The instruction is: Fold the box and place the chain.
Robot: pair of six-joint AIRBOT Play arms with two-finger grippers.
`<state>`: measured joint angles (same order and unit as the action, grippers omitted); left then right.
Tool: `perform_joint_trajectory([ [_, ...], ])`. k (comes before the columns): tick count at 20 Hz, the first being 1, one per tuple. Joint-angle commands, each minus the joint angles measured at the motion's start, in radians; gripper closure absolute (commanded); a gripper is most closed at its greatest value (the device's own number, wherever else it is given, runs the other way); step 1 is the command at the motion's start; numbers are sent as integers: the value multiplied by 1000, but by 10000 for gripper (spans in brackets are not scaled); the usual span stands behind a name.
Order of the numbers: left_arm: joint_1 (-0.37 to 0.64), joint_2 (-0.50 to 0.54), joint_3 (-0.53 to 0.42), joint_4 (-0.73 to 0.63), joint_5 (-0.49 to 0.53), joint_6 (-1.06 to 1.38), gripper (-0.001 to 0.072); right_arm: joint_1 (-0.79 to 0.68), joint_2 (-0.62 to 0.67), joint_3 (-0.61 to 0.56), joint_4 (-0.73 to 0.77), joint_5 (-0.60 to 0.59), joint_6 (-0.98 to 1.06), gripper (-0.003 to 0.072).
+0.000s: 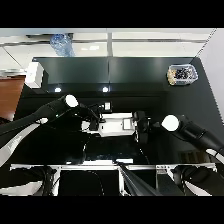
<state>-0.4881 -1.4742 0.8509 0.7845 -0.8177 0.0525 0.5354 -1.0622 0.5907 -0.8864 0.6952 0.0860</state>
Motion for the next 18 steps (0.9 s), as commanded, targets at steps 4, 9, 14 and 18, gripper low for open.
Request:
perform_joint_trajectory([
  [4, 0, 0, 0, 0, 3, 0, 686, -123, 4, 52, 54, 45, -2, -17],
  [9, 0, 0, 0, 0, 3, 0, 686, -134, -23, 52, 78, 56, -56, -16],
  [14, 1, 0, 0, 0, 3, 0, 686, -173, -99, 52, 280, 65, -275, -16],
  [18, 1, 0, 1, 0, 3, 0, 686, -173, -157, 51, 296, 109, -331, -15],
])
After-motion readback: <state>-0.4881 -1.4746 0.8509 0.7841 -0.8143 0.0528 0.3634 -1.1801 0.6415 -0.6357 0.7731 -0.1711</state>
